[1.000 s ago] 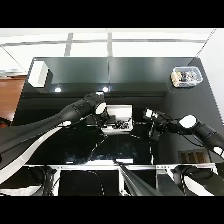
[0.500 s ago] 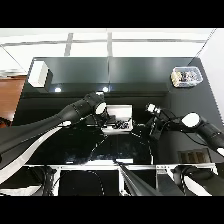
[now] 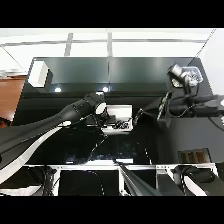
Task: Fold the box and place the chain.
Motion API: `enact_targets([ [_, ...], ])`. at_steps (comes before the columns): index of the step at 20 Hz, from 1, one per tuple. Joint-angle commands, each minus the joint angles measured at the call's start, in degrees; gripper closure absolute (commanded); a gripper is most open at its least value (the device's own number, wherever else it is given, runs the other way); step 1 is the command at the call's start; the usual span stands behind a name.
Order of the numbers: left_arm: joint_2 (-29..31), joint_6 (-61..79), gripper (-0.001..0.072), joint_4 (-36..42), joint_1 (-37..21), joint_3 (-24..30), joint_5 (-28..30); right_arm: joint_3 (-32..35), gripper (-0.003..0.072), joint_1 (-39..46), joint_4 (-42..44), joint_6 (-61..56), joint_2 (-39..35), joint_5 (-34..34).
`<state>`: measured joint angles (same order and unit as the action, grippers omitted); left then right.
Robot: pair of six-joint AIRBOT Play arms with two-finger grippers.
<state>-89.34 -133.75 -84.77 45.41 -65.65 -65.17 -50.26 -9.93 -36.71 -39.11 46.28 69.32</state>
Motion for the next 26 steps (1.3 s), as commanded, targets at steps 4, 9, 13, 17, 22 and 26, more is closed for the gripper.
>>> enact_targets([
  [4,0.00,0.00,0.0680,0.00,-0.04,-0.02,0.02,-4.55,0.0670,-0.07,23.15,-0.90,-0.48,-5.01],
  [9,0.00,0.00,0.0680,0.00,-0.04,-0.02,0.02,-3.10,0.0669,-0.22,20.72,-3.30,0.24,-8.81],
  [13,0.00,0.02,0.0680,0.00,-0.04,-0.02,0.17,4.15,0.0668,-3.67,10.86,-15.23,4.35,-10.19],
  [17,0.00,0.00,0.0680,-0.02,-0.04,-0.02,0.17,8.74,0.0668,-9.77,10.91,-15.61,10.34,-15.63],
  [22,0.00,0.02,0.0680,-0.07,-0.04,-0.02,0.20,8.66,0.0392,-6.84,9.70,-17.92,11.89,-17.57],
  [26,0.00,0.00,0.0680,-0.09,-0.04,-0.02,0.39,8.66,0.0393,7.50,2.62,-17.92,10.93,-2.73],
])
